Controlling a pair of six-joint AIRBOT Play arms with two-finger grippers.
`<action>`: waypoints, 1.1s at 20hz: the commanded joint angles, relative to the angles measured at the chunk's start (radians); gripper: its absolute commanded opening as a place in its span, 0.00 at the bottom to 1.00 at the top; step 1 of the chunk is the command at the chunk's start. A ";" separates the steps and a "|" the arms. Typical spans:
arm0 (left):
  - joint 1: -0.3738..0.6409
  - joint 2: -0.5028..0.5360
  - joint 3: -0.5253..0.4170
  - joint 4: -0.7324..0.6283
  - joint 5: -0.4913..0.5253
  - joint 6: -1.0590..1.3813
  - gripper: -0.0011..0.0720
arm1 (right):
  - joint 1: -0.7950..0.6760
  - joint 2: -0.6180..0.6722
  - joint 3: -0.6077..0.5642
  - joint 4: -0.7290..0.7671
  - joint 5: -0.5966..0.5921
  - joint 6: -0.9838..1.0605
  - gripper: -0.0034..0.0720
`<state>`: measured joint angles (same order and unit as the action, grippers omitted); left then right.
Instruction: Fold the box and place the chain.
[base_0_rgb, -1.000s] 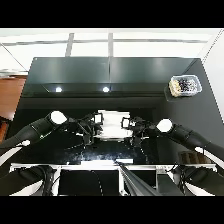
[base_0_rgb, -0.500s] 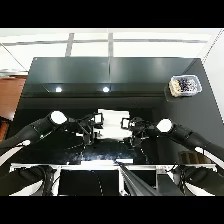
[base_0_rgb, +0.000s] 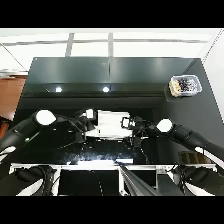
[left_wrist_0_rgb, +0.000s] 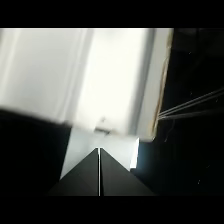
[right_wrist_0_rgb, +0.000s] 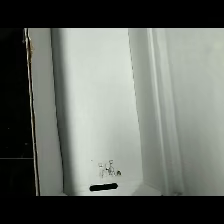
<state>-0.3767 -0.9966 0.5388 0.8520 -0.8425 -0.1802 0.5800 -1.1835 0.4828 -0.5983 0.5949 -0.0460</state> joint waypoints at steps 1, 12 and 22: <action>0.163 0.128 -0.003 0.183 -0.067 -0.362 0.06 | 0.000 0.000 0.000 -0.001 0.006 -0.001 0.76; 0.498 -0.124 -0.118 -0.082 -0.166 -0.999 0.06 | 0.002 0.000 0.000 -0.002 0.006 -0.002 0.76; 0.412 -0.353 -0.106 -0.364 -0.265 -0.654 0.60 | 0.002 0.000 0.000 -0.002 0.006 -0.002 0.76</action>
